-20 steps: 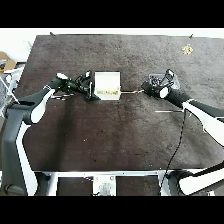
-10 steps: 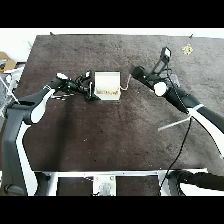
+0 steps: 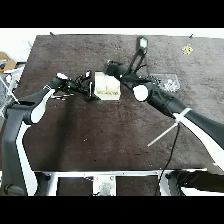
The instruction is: Fold the box and place the chain.
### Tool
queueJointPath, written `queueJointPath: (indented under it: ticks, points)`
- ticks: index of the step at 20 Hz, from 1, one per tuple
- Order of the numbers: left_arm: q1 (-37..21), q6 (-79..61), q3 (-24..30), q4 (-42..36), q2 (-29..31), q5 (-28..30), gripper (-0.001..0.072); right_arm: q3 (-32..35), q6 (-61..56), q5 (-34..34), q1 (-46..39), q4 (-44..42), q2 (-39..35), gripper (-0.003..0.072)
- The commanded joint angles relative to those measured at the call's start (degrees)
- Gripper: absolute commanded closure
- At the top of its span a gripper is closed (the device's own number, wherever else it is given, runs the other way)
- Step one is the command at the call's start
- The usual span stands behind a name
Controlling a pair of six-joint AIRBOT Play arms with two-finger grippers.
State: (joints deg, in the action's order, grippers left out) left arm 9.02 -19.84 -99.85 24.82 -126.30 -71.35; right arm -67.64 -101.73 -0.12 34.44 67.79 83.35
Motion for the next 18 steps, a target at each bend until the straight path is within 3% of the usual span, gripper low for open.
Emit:
queueJointPath:
  ticks: [1,2,3,9,13,18]
  points:
    - [0.0,0.0,0.0,0.0,0.0,0.0,0.0436,-0.3,0.0,5.4,1.1,0.5,6.0,0.0667]
    - [0.0,0.0,0.0,0.0,0.0,0.0,0.0436,0.0,0.0,6.2,0.7,0.5,7.1,0.0475]
    - [0.0,0.0,0.0,0.0,0.0,0.0,0.0436,0.4,0.3,7.1,0.4,0.8,7.3,0.0417]
    - [0.0,0.0,0.0,0.0,0.0,0.0,0.0436,1.3,0.2,22.4,-7.7,11.4,1.2,0.0421]
    - [0.0,0.0,0.0,0.0,0.0,0.0,0.0435,7.5,-0.3,23.3,-15.4,13.2,-3.0,0.042]
    - [0.0,0.0,0.0,0.0,0.0,0.0,0.0436,13.3,-5.7,20.9,-26.4,12.3,0.9,0.0392]
